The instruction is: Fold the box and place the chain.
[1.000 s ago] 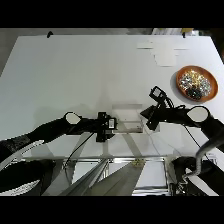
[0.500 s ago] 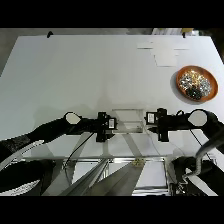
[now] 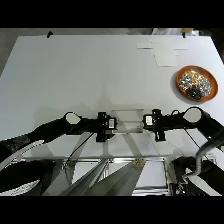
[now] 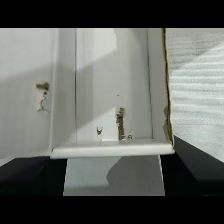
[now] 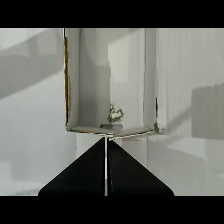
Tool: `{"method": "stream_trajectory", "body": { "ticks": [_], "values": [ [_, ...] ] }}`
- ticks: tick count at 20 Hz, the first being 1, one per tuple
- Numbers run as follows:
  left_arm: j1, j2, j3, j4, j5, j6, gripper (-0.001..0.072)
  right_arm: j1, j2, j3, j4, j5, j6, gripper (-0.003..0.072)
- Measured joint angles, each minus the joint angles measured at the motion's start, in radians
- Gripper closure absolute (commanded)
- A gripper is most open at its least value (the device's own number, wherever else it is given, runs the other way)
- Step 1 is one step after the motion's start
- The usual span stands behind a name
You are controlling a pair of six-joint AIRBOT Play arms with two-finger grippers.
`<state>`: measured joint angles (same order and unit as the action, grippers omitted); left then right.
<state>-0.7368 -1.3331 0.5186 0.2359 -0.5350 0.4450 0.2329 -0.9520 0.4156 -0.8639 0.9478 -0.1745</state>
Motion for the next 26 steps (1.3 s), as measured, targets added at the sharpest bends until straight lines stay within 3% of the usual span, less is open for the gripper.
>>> {"method": "stream_trajectory", "body": {
  "ticks": [4, 7, 13, 14, 16, 17, 26],
  "values": [
    [0.0, 0.0, 0.0, 0.0, 0.0, 0.0, 0.0559, 0.0, -0.038, 0.0, 0.095, -0.011, -0.043, 0.0623],
    [0.0, 0.0, 0.0, 0.0, 0.0, 0.0, 0.0559, 0.0, -0.069, 0.0, 0.15, -0.011, -0.068, 0.0502],
    [0.0, 0.0, 0.0, 0.0, 0.0, 0.0, 0.0559, 0.0, -0.138, -0.002, 0.183, -0.003, -0.085, 0.0439],
    [0.0, 0.0, 0.0, 0.0, 0.0, 0.001, 0.0559, 0.0, -0.143, -0.003, 0.183, -0.001, -0.085, 0.0457],
    [0.0, 0.0, 0.0, 0.001, 0.0, 0.001, 0.0559, 0.0, -0.143, -0.004, 0.178, 0.007, -0.078, 0.0628],
    [0.0, 0.0, 0.0, 0.001, 0.0, 0.002, 0.0559, 0.0, -0.135, -0.004, 0.164, 0.015, -0.056, 0.067],
    [0.0, 0.0, 0.0, 0.0, 0.0, 0.0, 0.0559, -0.031, 0.05, 0.032, 0.01, 0.037, 0.414, 0.0671]
  ]
}}
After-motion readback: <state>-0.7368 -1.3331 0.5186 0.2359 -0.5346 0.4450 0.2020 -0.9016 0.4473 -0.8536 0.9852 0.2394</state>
